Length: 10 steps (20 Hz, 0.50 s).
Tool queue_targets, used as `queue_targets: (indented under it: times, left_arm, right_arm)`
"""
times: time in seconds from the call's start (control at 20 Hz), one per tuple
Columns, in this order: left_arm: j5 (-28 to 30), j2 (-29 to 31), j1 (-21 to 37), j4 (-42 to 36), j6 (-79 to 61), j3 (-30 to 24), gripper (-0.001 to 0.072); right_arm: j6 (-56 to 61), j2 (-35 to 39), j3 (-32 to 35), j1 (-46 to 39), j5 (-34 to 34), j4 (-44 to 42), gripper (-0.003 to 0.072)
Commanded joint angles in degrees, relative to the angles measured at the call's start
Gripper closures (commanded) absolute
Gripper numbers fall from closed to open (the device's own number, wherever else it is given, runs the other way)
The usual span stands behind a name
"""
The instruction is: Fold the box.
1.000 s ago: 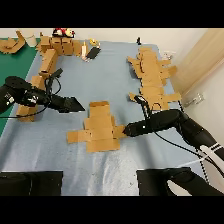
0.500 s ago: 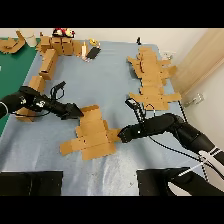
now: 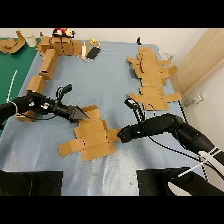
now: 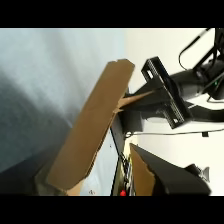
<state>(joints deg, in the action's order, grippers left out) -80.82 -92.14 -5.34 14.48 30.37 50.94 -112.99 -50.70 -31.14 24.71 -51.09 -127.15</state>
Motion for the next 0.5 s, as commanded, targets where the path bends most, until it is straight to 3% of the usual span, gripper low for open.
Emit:
queue_targets:
  times: [0.0, 0.15, 0.2, 0.25, 0.3, 0.45]
  left_arm:
    - [-2.3, -0.4, -1.1, 0.9, -2.9, 0.0, 0.0263]
    - [-2.1, -0.4, -1.1, 1.0, -3.9, 0.0, 0.0264]
    - [-1.7, -0.4, -1.1, 1.0, -4.0, 0.0, 0.0345]
    - [-1.7, -0.4, -1.1, 1.0, -5.1, 0.0, 0.05]
    - [-1.7, -0.4, -1.1, 1.0, -5.8, 0.0, 0.0538]
    - [-1.6, -0.4, -1.1, 1.0, -6.7, 0.0, 0.0539]
  right_arm:
    - [0.6, 0.0, 0.0, 0.1, 0.2, 0.1, 0.0684]
    - [0.6, 0.0, 0.0, 0.1, 0.2, 0.1, 0.0684]
    - [0.6, 0.0, 0.0, 0.1, 0.2, 0.1, 0.0684]
    - [0.6, 0.0, 0.0, 0.1, 0.2, 0.2, 0.0684]
    - [0.6, 0.0, 0.0, 0.1, 0.2, 0.1, 0.0684]
    - [0.6, 0.0, 0.0, 0.1, 0.2, 0.1, 0.0684]
